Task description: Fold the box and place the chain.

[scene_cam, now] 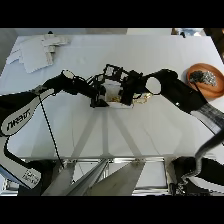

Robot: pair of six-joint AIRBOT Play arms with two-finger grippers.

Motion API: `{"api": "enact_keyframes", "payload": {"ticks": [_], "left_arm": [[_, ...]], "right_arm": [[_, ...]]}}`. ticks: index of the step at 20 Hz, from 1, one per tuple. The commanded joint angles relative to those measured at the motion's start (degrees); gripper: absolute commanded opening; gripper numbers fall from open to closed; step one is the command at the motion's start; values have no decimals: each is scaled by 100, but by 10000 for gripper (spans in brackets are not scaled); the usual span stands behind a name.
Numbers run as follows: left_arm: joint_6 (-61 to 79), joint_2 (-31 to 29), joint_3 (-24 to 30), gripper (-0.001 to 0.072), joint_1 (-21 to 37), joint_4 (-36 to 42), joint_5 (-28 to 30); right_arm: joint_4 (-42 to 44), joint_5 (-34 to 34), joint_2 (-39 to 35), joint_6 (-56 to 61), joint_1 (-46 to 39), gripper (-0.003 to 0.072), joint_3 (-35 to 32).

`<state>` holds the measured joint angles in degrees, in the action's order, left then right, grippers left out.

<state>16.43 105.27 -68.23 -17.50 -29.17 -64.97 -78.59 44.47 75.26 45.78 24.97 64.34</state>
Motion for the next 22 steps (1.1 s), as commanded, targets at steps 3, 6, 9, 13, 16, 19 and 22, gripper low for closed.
{"api": "enact_keyframes", "payload": {"ticks": [3, 6, 9, 13, 16, 19, 22], "left_arm": [[2, 0, -2, 417, 0, -2, 0], [2, 0, -2, 417, 0, -2, 2], [2, 0, -2, 417, 0, -2, 0], [2, 0, -2, 417, 0, -2, 0], [2, 0, -2, 417, 0, -2, 0], [2, 0, -2, 417, 0, -2, 0], [2, 0, -2, 417, 0, -2, 0]], "right_arm": [[-181, 363, -737, 162, -382, 323, -131], [-177, 581, -1008, -142, -1099, 449, -542], [-177, 546, -861, -280, -1589, 478, -1003], [52, -197, -291, -1416, -1665, 478, -1475], [101, -518, 216, -1869, -1665, 499, -1482], [101, -514, 568, -1932, -1665, 533, -1482], [103, -678, 717, -1998, -1665, 533, -1482]]}}
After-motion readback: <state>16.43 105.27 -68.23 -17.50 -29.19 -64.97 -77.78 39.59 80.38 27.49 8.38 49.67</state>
